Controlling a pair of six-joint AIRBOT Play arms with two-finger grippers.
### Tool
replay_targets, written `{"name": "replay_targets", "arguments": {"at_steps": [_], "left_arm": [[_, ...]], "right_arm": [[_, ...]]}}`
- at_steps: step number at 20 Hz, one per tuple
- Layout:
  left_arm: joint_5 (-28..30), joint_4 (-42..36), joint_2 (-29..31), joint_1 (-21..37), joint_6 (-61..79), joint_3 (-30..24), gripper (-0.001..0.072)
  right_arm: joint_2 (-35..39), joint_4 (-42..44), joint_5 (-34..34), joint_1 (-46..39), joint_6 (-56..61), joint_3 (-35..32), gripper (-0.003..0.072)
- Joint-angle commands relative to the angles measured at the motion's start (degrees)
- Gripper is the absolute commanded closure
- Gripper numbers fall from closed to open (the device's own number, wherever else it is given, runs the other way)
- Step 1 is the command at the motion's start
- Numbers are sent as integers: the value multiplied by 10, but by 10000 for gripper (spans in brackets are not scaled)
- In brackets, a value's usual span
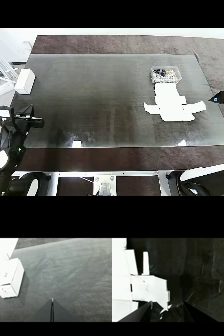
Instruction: Fold the box and place the chain.
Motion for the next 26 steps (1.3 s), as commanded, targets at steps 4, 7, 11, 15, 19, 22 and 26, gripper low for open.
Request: {"name": "replay_targets", "arguments": {"at_steps": [4, 7, 11, 15, 19, 22, 26], "left_arm": [[0, 0, 0, 0, 0, 0, 690], [0, 0, 0, 0, 0, 0, 690], [0, 0, 0, 0, 0, 0, 689], [0, 0, 0, 0, 0, 0, 690], [0, 0, 0, 0, 0, 0, 689], [0, 0, 0, 0, 0, 0, 690], [-1, 0, 0, 0, 0, 0, 690]], "right_arm": [[-61, 13, 40, 2, -28, 38, 216], [-69, 14, 44, 5, -32, 38, 216], [-76, 45, 55, 6, -56, 38, 218], [-97, 46, 57, 12, -56, 37, 218], [-118, 46, 68, 23, -58, 37, 218], [-130, 47, 91, 31, -57, 37, 218], [-140, 52, 101, 35, -58, 37, 254]]}}
